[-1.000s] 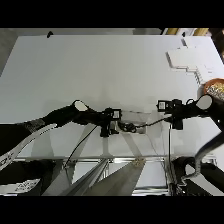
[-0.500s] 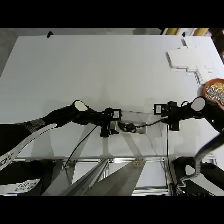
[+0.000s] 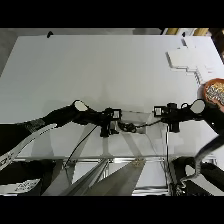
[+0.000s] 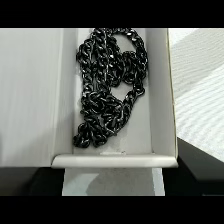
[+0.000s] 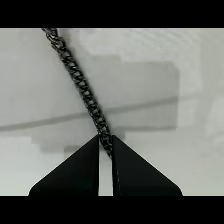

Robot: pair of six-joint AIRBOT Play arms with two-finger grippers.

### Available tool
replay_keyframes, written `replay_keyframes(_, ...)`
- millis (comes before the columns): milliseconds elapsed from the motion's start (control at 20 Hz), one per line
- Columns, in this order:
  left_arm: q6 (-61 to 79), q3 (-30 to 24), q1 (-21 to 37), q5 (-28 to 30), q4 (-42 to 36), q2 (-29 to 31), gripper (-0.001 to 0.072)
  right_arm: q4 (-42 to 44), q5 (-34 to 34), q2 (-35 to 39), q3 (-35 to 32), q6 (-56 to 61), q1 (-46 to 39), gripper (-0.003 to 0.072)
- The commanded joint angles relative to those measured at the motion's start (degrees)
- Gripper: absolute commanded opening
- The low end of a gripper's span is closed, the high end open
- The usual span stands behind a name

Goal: Fold the box and place the chain.

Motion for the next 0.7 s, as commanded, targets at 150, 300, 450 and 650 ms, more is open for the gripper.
replay_keyframes(150,0.02,0.02,0.00,0.02,0.02,0.02,0.0391,4.39,11.30,16.46,-0.04,2.10,0.02,0.0015)
replay_keyframes(300,0.02,0.02,0.00,0.00,0.00,0.02,0.0391,17.70,14.78,23.32,-0.04,2.05,0.02,0.0016)
replay_keyframes(450,0.02,0.02,0.00,0.02,0.00,0.02,0.0391,30.36,19.32,25.79,-0.09,2.08,0.02,0.0015)
replay_keyframes(650,0.02,0.02,0.00,0.02,0.02,0.02,0.0391,40.22,21.22,25.86,-0.15,2.08,2.80,0.0015)
